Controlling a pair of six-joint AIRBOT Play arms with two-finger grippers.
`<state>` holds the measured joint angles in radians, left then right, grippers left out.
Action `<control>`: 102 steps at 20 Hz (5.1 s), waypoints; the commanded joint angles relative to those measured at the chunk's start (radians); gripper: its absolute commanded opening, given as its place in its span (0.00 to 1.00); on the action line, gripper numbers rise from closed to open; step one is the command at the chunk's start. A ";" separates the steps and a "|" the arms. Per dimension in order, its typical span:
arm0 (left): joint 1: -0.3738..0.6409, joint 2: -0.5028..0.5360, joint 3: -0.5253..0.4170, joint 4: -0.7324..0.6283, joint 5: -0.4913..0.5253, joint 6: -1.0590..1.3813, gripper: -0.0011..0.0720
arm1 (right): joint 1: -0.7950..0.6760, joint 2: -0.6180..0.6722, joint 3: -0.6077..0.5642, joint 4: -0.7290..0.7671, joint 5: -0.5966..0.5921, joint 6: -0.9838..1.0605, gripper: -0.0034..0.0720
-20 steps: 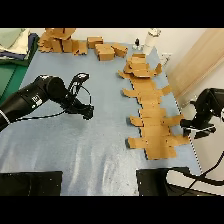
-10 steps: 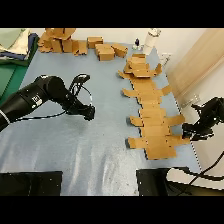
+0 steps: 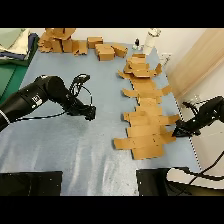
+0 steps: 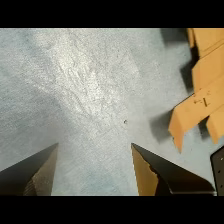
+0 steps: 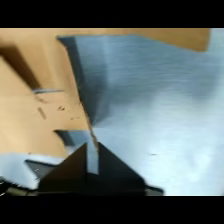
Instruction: Fold the box.
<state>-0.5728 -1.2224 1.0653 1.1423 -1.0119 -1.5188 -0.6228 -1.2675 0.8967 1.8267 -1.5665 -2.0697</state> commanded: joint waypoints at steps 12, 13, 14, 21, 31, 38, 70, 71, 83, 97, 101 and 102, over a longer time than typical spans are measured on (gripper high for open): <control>0.001 0.001 0.000 -0.006 0.061 0.011 0.96 | 0.113 0.190 -0.001 0.375 0.272 0.099 0.05; 0.001 0.000 0.000 -0.006 0.062 0.011 0.96 | 0.143 0.208 -0.001 0.375 0.285 0.099 0.05; 0.001 0.000 0.000 -0.005 0.064 0.011 0.96 | 0.171 0.220 -0.001 0.375 0.286 0.100 0.05; 0.128 0.001 0.000 -0.038 0.008 0.011 0.96 | 0.388 0.286 -0.038 0.368 0.385 0.235 0.05; 0.205 0.001 -0.010 -0.093 -0.119 0.072 0.96 | 0.797 0.343 -0.241 0.236 0.472 0.541 0.05; 0.207 0.001 -0.048 -0.111 -0.120 0.116 0.96 | 0.866 0.340 -0.299 0.166 0.549 0.580 0.66; 0.541 -0.131 -0.314 -0.599 -0.212 0.604 0.73 | 1.154 0.343 -0.441 0.489 0.747 0.124 0.05; 0.531 -0.154 -0.314 -0.610 -0.206 0.614 0.74 | 1.154 0.346 -0.441 0.489 0.747 0.124 0.05; 0.483 -0.328 -0.312 -0.835 -0.185 0.767 0.73 | 1.154 0.352 -0.441 0.489 0.746 0.124 0.05; 0.496 -0.361 -0.312 -0.835 -0.255 0.915 0.32 | 1.154 0.352 -0.441 0.487 0.747 0.124 0.05; 0.496 -0.361 -0.312 -0.835 -0.255 0.955 0.16 | 1.154 0.352 -0.441 0.485 0.747 0.124 0.05; 0.496 -0.361 -0.312 -0.836 -0.254 0.966 0.16 | 1.154 0.352 -0.441 0.485 0.747 0.124 0.05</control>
<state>-0.0780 -1.5829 0.7536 0.3058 -1.2667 -0.5888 0.5308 -0.9161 0.4561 2.3123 -0.8204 -1.9461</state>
